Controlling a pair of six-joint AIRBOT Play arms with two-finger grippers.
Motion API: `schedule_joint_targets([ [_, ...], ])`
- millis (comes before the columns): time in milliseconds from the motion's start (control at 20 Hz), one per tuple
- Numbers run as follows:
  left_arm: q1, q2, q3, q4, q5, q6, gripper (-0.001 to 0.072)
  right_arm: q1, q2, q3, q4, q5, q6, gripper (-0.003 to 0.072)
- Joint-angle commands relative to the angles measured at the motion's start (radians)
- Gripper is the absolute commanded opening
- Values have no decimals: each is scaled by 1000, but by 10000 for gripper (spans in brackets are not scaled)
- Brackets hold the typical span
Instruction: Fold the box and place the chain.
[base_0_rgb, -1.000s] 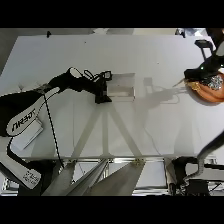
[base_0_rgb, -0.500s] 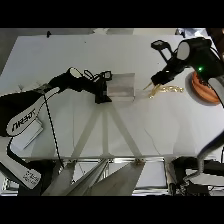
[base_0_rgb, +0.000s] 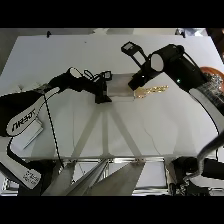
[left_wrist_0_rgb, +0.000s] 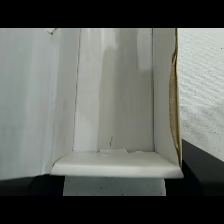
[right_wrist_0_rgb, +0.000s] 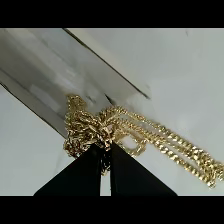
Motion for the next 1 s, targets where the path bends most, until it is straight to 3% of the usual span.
schedule_joint_targets([
  [0, 0, 0, 0, 0, 0, 0, 396, 43, -13, 1, 2, -91, 3, 9],
  [500, 0, 0, 0, 0, 0, 0, 396, 43, -171, 1, 6, 39, 15, 16],
  [550, 0, 0, 0, 0, 0, 0, 396, 43, -170, 1, 5, 39, 14, 67],
  [600, 0, 0, 0, 0, 0, 0, 396, 43, -163, 1, 4, 43, 14, 197],
  [650, 0, 0, 0, 0, 0, 0, 396, 43, -151, 1, -4, 47, 14, 272],
  [950, 0, 0, 0, 0, 0, 0, 396, -10, -18, 1, -120, 74, -109, 274],
])
